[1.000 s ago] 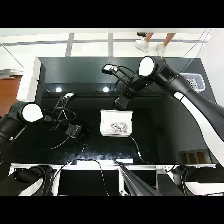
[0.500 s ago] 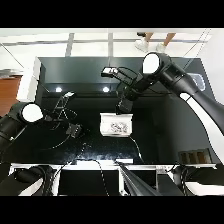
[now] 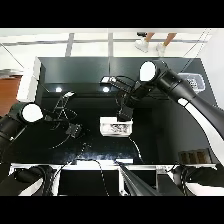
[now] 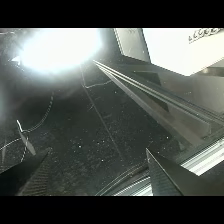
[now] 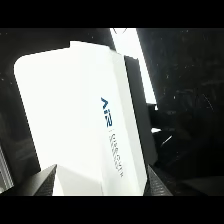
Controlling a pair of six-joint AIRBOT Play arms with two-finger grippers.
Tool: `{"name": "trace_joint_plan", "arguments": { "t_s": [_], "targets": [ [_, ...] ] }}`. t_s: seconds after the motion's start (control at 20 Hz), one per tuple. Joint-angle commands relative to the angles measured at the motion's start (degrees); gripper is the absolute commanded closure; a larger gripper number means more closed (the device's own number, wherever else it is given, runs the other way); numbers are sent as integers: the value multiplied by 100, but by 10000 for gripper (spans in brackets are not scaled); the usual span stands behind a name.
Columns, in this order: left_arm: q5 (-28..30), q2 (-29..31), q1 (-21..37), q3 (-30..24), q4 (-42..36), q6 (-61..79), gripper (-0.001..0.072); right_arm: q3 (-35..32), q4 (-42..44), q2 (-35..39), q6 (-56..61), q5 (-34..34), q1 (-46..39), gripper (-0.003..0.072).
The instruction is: Fold the box and place the chain.
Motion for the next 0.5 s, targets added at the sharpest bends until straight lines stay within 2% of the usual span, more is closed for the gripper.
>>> {"name": "trace_joint_plan", "arguments": {
  "t_s": [0.0, 0.45],
  "targets": [
    [2, 4, 4, -2, 2, 0, 11, -42, -28, 7, 2, 177, 39, -17],
    [28, 4, 4, -2, 2, -11, 11, -358, -116, 4, 109, 142, 92, -16]
  ]
}}
